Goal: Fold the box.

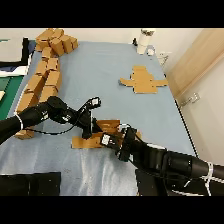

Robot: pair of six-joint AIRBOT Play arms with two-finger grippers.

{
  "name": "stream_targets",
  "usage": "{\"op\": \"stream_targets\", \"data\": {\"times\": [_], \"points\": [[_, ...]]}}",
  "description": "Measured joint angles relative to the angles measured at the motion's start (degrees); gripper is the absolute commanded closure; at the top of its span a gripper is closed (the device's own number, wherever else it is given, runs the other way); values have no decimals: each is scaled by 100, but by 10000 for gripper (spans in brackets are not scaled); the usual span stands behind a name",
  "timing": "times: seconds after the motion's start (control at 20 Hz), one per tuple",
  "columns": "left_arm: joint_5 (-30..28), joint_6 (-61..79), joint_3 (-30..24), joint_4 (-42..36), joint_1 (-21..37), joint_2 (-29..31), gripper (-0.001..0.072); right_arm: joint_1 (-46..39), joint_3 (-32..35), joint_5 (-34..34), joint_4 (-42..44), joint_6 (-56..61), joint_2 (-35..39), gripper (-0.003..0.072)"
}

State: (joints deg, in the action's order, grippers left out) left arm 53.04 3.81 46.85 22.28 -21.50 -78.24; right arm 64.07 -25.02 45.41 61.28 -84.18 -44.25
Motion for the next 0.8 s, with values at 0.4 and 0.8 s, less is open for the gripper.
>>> {"op": "stream_targets", "data": {"times": [0.4,0.8], "points": [[-4,0,0,-2,0,0,697,-1641,9,-501,2214,-3178,144,-34],[-2,0,0,0,0,0,697,-3167,9,-568,5012,-6780,-221,-34]]}}
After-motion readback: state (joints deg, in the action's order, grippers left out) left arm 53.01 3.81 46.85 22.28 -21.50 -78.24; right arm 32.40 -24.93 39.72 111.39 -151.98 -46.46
